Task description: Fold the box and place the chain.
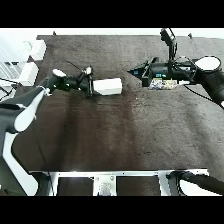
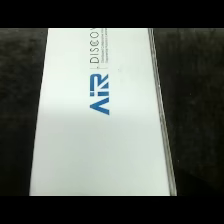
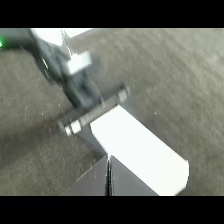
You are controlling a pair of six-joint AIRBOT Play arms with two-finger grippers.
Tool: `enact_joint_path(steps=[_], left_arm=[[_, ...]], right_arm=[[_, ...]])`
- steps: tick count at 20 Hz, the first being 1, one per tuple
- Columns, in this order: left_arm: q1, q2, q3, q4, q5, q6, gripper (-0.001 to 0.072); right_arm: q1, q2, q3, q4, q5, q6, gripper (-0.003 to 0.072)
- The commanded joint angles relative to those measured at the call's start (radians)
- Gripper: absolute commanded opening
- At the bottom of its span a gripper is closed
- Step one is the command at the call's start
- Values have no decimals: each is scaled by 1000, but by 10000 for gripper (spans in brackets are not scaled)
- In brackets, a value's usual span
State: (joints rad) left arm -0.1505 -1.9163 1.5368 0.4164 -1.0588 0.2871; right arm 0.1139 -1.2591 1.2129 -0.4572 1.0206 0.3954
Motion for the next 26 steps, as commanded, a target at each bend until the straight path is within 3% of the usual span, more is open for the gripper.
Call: enact_joint_path(steps=[1,4,7,10,15,26], left_arm=[[80,132,-2,4,23,-193,16],[180,213,-2,21,111,-364,15],[267,231,-20,82,302,-576,15],[328,231,-105,129,518,-716,16],[349,227,-235,129,799,-753,17],[350,119,-238,130,895,-813,18]], right_arm=[[-28,31,-38,4,3,43,17],[-28,31,-39,4,2,47,16],[-28,31,-43,4,1,55,16],[-28,29,-51,4,-2,54,16],[-28,28,-53,4,-9,54,17],[-26,26,-55,5,-10,54,16]])
